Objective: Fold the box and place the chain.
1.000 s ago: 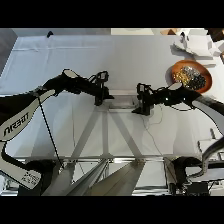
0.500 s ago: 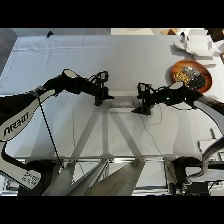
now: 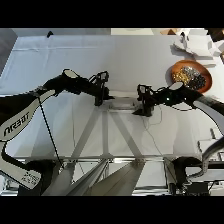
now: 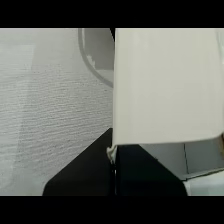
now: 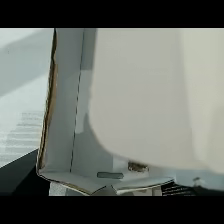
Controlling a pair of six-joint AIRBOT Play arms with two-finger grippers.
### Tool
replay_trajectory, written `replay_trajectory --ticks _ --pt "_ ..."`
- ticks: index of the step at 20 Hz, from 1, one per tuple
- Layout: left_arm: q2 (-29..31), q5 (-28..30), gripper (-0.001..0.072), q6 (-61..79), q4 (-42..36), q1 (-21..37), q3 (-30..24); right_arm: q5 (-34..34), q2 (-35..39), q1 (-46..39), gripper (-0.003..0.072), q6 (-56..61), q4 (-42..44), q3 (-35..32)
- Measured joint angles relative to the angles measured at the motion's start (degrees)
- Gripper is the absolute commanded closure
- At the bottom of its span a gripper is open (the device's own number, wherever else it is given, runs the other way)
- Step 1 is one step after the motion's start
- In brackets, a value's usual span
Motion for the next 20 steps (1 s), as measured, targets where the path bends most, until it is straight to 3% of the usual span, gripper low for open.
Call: replay_trajectory --ticks 2,3,4,20 --pt "0.0 0.0 0.0702 0.0 0.0 0.0 0.0 -0.4 -0.3 0.0 0.0075 0.0 -0.3 0.0" --pt "0.0 0.0 0.0702 0.0 0.0 0.0 0.0 -0.5 -0.5 0.0 0.0191 0.0 -0.4 0.0" --pt "0.0 -0.1 0.0702 0.0 0.0 0.0 0.0 -0.7 -0.5 0.0 0.0255 0.0 -0.3 0.0" --pt "0.0 0.1 0.0702 0.0 0.0 0.0 0.0 -0.8 -0.7 0.0 0.0251 0.0 -0.5 0.0"
